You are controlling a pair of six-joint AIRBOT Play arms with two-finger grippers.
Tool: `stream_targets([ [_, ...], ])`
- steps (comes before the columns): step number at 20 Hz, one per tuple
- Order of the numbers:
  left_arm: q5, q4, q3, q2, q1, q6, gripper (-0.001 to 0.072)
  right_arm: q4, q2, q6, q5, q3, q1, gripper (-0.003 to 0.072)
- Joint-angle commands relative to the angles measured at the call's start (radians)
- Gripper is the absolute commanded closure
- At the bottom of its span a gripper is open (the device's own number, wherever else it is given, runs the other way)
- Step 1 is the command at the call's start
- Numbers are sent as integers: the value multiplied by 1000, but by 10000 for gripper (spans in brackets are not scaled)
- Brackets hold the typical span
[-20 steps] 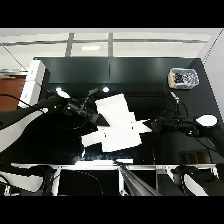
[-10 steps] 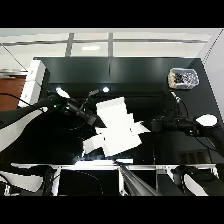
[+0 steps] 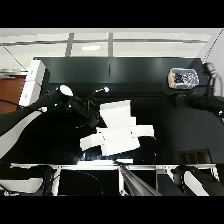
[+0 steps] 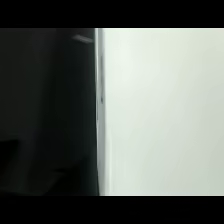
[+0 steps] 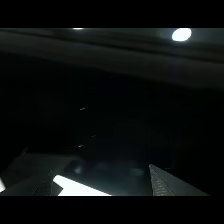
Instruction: Fold the box and place the chain.
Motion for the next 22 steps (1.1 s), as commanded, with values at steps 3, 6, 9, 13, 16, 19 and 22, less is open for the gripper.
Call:
stream_targets([
  [3, 205, 286, 14, 97, -170, 290, 685, -185, 0, -1, 98, 72, -54, -22],
  [6, 181, 422, 15, 72, -218, 240, 684, -251, 0, -11, 135, 60, -13, -22],
  [9, 201, 285, -6, 69, -188, 230, 686, -253, 0, -116, 128, 19, 62, -23],
  [13, 224, 84, -49, 69, -123, 372, 686, -252, -1, -160, 77, -65, 172, -22],
  [16, 258, 96, -58, 69, -123, 379, 686, -220, -1, -205, 55, -135, 263, -22],
  [19, 249, 193, -57, 69, -133, 378, 684, -216, -1, -241, 33, -157, 380, -22],
  [22, 253, 248, -57, 69, -149, 361, 684, -223, -2, -277, -32, -159, 498, -22],
])
